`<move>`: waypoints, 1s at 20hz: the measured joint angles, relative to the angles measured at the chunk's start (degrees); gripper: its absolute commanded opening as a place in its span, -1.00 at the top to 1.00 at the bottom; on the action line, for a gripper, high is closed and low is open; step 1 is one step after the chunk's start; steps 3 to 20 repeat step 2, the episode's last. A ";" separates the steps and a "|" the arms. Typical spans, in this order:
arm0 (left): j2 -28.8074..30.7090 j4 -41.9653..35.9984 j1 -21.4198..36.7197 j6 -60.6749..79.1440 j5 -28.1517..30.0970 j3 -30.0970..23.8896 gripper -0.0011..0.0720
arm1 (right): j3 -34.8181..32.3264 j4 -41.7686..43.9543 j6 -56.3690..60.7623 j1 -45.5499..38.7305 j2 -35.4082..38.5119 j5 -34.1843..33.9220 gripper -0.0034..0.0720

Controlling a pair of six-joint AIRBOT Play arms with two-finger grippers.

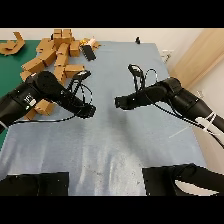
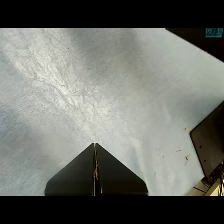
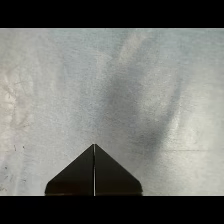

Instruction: Fold the box.

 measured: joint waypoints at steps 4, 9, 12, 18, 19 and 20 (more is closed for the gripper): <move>0.00 -0.02 -0.09 -0.11 0.00 0.02 0.94 | 0.09 0.00 -0.09 0.00 -0.04 -0.09 0.90; 0.00 -0.02 -0.09 -0.11 0.00 0.02 0.94 | 0.09 0.00 -0.09 0.00 -0.04 -0.09 0.90; 0.00 -0.02 -0.09 -0.11 0.00 0.02 0.94 | 0.09 0.00 -0.09 0.00 -0.04 -0.09 0.90; 0.00 -0.02 -0.09 -0.11 0.00 0.02 0.94 | 0.09 0.00 -0.09 0.00 -0.04 -0.09 0.90; 0.00 -0.02 -0.09 -0.11 0.00 0.02 0.94 | 0.09 0.00 -0.09 0.00 -0.04 -0.09 0.90; 0.00 -0.02 -0.09 -0.11 0.00 0.02 0.94 | 0.09 0.00 -0.09 0.00 -0.04 -0.09 0.90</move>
